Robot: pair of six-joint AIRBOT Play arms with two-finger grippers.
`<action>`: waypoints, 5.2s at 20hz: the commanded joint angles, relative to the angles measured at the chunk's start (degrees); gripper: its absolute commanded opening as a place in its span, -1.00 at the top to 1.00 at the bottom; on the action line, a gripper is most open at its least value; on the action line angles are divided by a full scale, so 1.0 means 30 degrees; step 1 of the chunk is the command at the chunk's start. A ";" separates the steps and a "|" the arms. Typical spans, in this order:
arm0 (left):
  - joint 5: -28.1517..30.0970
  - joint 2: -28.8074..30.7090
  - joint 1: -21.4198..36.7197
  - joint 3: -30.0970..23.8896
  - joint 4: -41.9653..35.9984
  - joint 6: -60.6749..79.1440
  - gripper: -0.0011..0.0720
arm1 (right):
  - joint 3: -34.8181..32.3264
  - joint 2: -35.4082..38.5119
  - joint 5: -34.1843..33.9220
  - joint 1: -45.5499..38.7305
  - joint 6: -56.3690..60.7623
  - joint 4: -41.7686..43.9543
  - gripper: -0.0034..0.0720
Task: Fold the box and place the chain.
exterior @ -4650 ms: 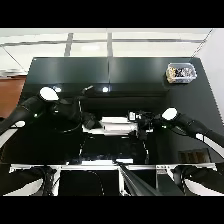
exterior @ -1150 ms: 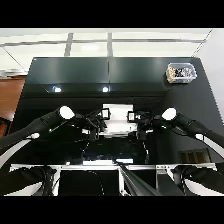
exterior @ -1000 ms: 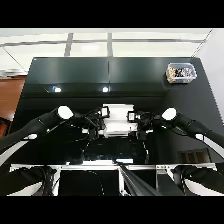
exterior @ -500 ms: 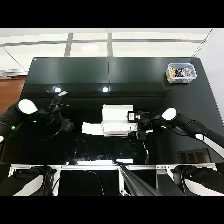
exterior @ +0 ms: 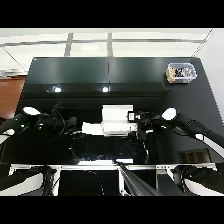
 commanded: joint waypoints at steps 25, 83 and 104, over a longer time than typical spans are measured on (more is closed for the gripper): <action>-0.0342 -0.1785 -0.7650 0.7104 0.1974 -0.4940 -0.35 | -0.0015 0.0000 0.0000 0.0015 0.0015 0.0000 0.74; -0.1384 -0.4794 -1.5395 1.2524 1.6174 -2.3336 -0.39 | -0.0007 0.0000 0.0000 0.0015 0.0015 0.0000 0.75; -0.1719 -0.4801 -1.5387 1.2524 1.6189 -2.2513 0.90 | 0.0007 0.2820 0.1326 -0.0029 0.3614 -0.4379 -0.88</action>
